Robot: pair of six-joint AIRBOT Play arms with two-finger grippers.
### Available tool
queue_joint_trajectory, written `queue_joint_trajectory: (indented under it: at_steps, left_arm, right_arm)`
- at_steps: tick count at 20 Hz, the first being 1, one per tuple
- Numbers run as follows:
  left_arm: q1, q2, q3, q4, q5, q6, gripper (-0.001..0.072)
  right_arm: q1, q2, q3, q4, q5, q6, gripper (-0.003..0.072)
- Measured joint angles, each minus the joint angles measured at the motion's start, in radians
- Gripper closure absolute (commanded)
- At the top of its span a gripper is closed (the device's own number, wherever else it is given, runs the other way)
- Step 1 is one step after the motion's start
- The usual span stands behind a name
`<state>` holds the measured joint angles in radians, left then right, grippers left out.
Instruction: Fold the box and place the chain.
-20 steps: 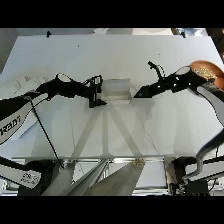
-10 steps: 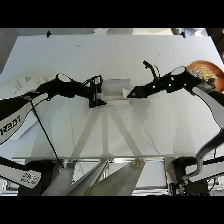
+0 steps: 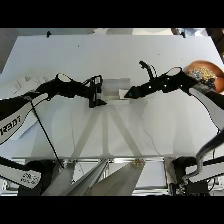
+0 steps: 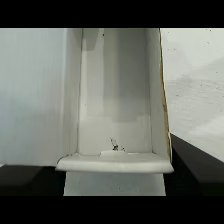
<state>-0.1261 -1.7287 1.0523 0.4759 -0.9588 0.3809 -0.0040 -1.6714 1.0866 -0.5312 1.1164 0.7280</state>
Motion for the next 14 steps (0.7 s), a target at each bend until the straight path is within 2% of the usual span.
queue_joint_trajectory:
  at_steps: [7,8,9,14]
  left_arm:
    - [0.001,0.000,0.000,0.001,0.000,0.002,0.0317]
    - [0.001,0.000,0.000,0.001,0.000,0.002,0.0317]
    - [0.001,0.000,0.000,0.001,0.000,0.003,0.0317]
    - [0.001,0.000,0.000,0.003,0.001,0.004,0.0317]
  right_arm:
    - [0.086,0.002,0.001,-0.090,-0.129,0.111,0.0095]
    - [0.095,0.002,0.001,-0.107,-0.139,0.133,0.0101]
    - [0.103,0.002,0.001,-0.123,-0.152,0.154,0.0138]
    - [0.128,0.012,0.000,-0.168,-0.200,0.219,0.0142]
